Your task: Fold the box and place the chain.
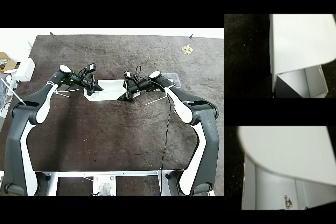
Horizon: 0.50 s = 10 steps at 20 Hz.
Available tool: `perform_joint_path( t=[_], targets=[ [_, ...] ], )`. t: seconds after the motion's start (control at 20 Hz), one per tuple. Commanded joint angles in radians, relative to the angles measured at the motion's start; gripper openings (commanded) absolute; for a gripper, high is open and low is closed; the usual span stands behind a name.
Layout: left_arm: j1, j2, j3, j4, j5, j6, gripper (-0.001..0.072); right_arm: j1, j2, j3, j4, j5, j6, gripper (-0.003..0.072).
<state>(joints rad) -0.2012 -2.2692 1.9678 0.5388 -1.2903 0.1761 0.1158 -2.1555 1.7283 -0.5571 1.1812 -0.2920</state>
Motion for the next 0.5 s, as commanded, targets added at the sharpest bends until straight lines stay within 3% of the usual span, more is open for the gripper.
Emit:
perform_joint_path(
  t=[0.0,0.25,0.35,0.45],
  targets=[
    [0.0,-0.001,0.0,0.0,-0.003,-0.002,0.001,-0.001,0.0,0.001,0.0,0.0,0.0,0.0593],
    [0.0,-0.001,0.0,-0.002,-0.016,-0.003,0.0013,-0.001,0.0,0.001,0.0,0.0,0.0,0.0593],
    [0.0,0.002,0.0,-0.005,-0.045,-0.026,0.031,-0.001,0.0,0.001,0.0,0.0,0.0,0.0593],
    [0.004,0.009,0.001,-0.005,-0.054,-0.045,0.0307,-0.001,-0.001,0.001,0.0,0.0,0.0,0.0594]
  ],
)
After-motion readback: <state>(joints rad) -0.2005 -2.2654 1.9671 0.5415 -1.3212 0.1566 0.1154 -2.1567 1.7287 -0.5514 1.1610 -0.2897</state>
